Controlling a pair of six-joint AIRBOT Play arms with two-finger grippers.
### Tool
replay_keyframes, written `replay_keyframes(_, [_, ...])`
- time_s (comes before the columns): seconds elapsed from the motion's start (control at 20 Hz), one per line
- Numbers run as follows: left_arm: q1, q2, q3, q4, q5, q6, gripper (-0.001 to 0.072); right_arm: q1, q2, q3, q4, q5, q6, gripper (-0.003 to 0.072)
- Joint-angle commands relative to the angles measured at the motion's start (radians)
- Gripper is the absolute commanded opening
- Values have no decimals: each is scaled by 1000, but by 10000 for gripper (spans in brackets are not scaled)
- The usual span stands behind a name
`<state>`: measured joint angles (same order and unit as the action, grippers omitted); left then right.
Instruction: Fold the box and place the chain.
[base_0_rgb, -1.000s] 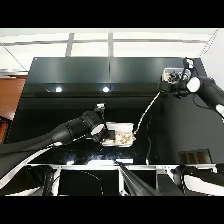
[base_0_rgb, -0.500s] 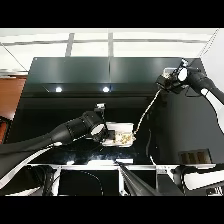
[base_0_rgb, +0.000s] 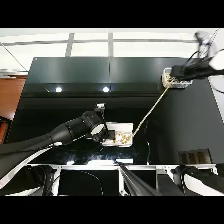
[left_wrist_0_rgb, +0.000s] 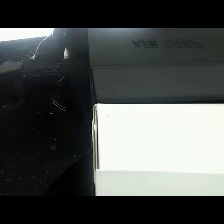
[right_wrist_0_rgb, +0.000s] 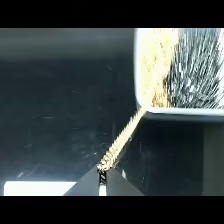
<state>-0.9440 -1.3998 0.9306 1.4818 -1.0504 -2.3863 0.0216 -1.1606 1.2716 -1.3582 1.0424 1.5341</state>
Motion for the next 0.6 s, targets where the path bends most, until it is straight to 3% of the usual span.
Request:
replay_keyframes(0.0, [0, -1, 0, 2, 2, 0, 31, 0, 258, 1, 69, 137, -98, 12])
replay_keyframes(0.15, [0, -1, 0, 1, -3, 0, 31, 0, 398, 1, 209, 239, -130, 12])
replay_keyframes(0.3, [0, -1, 0, -2, -2, 0, 31, 6, 447, -4, 325, 439, -139, 13])
replay_keyframes(0.55, [0, -1, 0, -2, -2, 0, 31, 190, 457, -174, 430, 430, -147, 13])
